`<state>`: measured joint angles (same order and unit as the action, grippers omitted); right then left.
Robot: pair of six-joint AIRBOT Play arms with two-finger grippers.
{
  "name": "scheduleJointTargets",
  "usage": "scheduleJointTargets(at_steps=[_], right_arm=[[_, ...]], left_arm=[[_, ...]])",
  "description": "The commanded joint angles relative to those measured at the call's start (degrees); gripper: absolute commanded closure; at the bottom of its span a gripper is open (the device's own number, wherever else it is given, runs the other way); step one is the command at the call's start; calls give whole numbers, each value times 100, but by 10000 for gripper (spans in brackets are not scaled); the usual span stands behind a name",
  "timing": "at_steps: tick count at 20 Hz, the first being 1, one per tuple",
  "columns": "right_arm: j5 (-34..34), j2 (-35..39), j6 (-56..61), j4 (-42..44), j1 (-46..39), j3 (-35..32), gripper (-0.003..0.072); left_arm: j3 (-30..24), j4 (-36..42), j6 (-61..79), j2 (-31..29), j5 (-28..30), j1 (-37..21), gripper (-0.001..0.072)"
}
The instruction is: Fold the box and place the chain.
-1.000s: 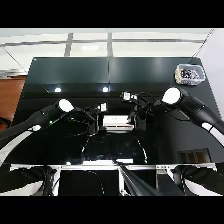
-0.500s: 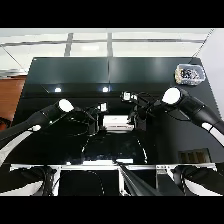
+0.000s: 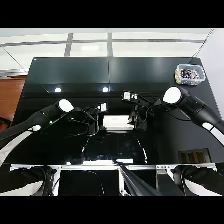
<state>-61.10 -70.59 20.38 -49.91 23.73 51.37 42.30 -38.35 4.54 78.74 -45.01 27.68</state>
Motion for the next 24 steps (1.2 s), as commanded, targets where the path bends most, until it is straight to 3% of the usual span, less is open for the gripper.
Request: scheduleJointTargets(at_steps=[1,17,22,23,24], right_arm=[[-35,7,22,37,0,22,481],[-184,-127,295,22,133,66,481],[-1106,313,2129,35,-369,254,495],[-1421,308,2588,63,-538,234,647],[-1565,308,2951,236,-682,109,670]], left_arm=[[-2,-2,2,2,2,2,356],[-2,-2,2,2,2,2,357],[-2,-2,2,2,0,2,357],[-2,-2,2,2,0,2,357],[-2,-2,2,2,0,2,357]])
